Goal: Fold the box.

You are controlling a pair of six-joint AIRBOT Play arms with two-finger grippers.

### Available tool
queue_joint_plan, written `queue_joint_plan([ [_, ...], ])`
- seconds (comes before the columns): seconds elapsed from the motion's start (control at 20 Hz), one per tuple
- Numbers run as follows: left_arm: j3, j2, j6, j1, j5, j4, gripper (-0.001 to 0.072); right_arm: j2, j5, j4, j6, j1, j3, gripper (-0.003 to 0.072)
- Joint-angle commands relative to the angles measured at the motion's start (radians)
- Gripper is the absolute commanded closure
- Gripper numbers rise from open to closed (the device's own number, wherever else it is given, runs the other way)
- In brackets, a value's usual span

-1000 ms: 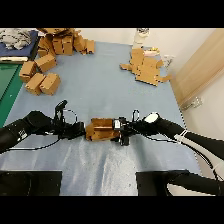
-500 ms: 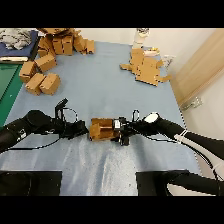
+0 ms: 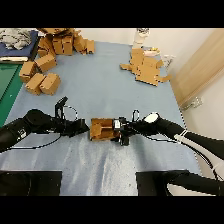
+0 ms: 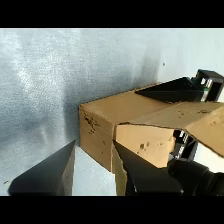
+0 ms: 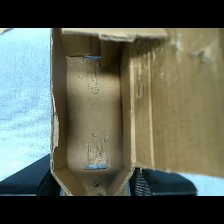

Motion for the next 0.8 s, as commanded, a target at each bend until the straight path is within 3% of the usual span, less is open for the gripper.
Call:
queue_joint_plan([
  [0.0,0.001,0.0,0.058,0.001,-0.018,-0.009,0.0348,0.0,0.0,0.0,0.0,0.001,0.0,0.023],
  [0.35,0.008,0.001,0.106,0.001,-0.11,-0.041,0.035,0.0,-0.008,0.0,0.0,0.001,0.0,0.023],
  [0.75,0.013,0.0,0.096,0.001,-0.109,-0.043,0.035,0.0,-0.016,-0.001,0.0,0.001,0.0,0.0231],
])
